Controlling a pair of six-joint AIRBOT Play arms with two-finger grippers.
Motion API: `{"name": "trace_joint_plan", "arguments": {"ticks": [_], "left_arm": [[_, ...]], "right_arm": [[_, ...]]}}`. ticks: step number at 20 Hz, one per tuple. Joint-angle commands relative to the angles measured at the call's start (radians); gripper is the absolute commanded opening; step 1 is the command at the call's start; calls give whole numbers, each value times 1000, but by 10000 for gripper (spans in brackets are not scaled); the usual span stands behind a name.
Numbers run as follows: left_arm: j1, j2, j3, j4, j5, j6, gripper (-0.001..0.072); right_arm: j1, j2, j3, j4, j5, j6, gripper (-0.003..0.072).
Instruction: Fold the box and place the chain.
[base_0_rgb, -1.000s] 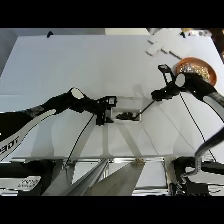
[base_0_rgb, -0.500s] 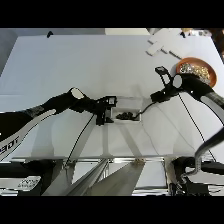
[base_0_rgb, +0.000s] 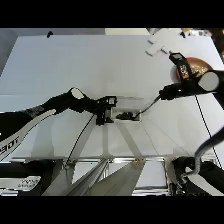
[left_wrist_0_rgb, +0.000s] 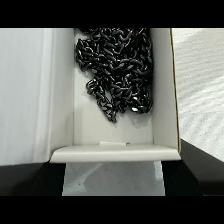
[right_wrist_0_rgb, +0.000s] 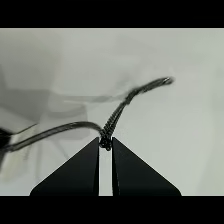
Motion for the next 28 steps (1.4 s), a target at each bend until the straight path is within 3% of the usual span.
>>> {"name": "trace_joint_plan", "arguments": {"ticks": [1, 6, 13, 21, 28], "left_arm": [[0, 0, 0, 0, 0, 0, 326], [0, 0, 0, 0, 0, 0, 326], [0, 0, 0, 0, 0, 0, 326], [0, 0, 0, 0, 0, 0, 326], [0, 0, 0, 0, 0, 0, 326]], "right_arm": [[1, 186, -63, 173, 38, -61, 21], [1, 344, -144, 404, 23, -213, 21], [1, 343, -147, 749, 3, -436, 21], [36, 158, -152, 752, 4, -559, 19], [222, -69, -151, 661, -199, -570, 21]]}}
